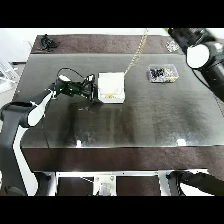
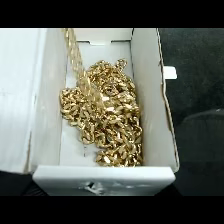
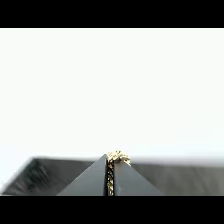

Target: Fold the box and place the chain.

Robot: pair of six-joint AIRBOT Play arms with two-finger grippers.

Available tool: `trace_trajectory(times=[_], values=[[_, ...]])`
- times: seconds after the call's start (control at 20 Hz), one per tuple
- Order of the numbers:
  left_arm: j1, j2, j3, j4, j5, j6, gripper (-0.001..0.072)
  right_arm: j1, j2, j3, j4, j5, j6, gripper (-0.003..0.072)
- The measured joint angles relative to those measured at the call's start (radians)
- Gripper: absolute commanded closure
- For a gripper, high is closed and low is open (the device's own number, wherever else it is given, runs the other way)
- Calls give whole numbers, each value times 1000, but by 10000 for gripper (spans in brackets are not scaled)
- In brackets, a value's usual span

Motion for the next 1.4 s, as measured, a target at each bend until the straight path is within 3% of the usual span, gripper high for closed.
trace_trajectory(times=[0.25, 0.65, 0.95, 1.4], values=[[0, 0, 0, 0, 0, 0, 70, 116, 22, 87, -11, 23, -114, 683], [0, 0, 0, 0, 0, 0, 70, 164, -3, 102, -6, 163, -151, 683], [0, 0, 0, 0, 0, 0, 70, 172, -20, -30, 35, 257, -119, 682], [0, 0, 0, 0, 0, 0, 70, 174, -117, -260, 50, 234, -48, 682]])
